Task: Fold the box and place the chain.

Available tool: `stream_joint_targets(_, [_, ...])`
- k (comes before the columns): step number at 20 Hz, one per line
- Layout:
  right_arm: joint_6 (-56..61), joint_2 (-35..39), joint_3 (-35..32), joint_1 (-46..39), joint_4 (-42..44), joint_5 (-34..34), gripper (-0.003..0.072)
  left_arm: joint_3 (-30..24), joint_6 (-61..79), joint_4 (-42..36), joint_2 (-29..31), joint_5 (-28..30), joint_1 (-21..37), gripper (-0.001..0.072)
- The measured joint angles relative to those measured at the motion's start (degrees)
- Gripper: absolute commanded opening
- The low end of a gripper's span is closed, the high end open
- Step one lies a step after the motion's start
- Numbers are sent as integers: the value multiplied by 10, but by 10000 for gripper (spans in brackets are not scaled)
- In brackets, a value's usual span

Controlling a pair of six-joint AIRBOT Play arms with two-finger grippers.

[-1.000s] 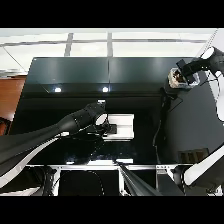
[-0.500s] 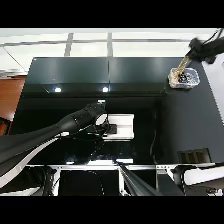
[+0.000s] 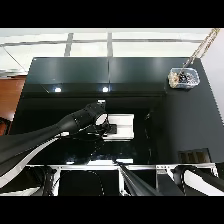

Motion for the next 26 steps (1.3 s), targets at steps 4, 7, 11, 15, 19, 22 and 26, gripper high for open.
stream_joint_targets(4, [-25, 80, -35, 26, 36, 33, 21, 0, 0, 0, 0, 0, 0, 29])
stream_joint_targets(7, [-49, 142, -94, 67, 46, 61, 21, 0, 0, 0, 0, 1, 0, 29])
stream_joint_targets(11, [-74, 200, -190, 124, 75, 122, 23, 0, 0, 0, 0, 1, 0, 29])
stream_joint_targets(15, [-91, 222, -291, 172, 115, 166, 23, 0, 0, 0, 0, 1, 0, 29])
stream_joint_targets(19, [-99, 228, -410, 224, 165, 137, 23, 0, 0, 0, 0, 1, 0, 29])
stream_joint_targets(22, [-102, 224, -497, 276, 186, 57, 23, 0, 0, 0, 0, 1, 0, 29])
stream_joint_targets(26, [-101, 201, -596, 337, 194, -78, 25, 0, 0, 0, 0, 1, 0, 29])
